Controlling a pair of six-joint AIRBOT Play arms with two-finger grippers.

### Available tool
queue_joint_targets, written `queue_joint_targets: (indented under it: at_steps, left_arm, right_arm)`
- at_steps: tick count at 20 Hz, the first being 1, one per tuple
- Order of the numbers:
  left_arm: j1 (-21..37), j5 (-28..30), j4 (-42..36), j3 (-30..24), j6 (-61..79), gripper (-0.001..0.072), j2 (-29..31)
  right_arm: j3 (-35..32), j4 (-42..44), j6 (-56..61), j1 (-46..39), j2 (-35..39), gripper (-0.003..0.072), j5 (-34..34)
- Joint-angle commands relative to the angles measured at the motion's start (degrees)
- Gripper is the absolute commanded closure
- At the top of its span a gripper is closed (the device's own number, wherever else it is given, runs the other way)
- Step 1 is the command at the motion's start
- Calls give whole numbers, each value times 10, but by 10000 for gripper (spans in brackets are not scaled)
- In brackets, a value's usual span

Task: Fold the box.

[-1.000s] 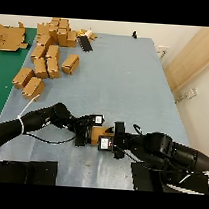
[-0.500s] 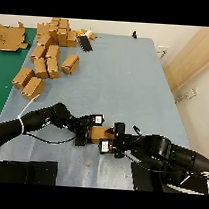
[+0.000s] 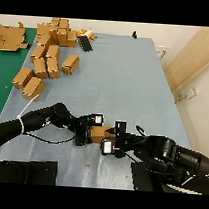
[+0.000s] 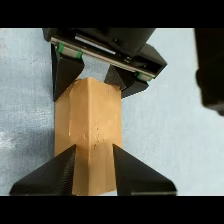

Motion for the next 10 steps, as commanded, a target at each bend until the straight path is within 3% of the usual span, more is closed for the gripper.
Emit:
queue_joint_targets:
  at_steps: [1, 2, 10]
  left_arm:
    - [0, -1, 0, 0, 0, 301, 0]
    - [0, -1, 0, 0, 0, 301, 0]
    - [0, -1, 0, 0, 0, 301, 0]
  right_arm:
    - [0, 0, 0, 0, 13, 349, -2]
    - [0, 1, 0, 0, 15, 388, -2]
    - [0, 7, 0, 4, 18, 465, -24]
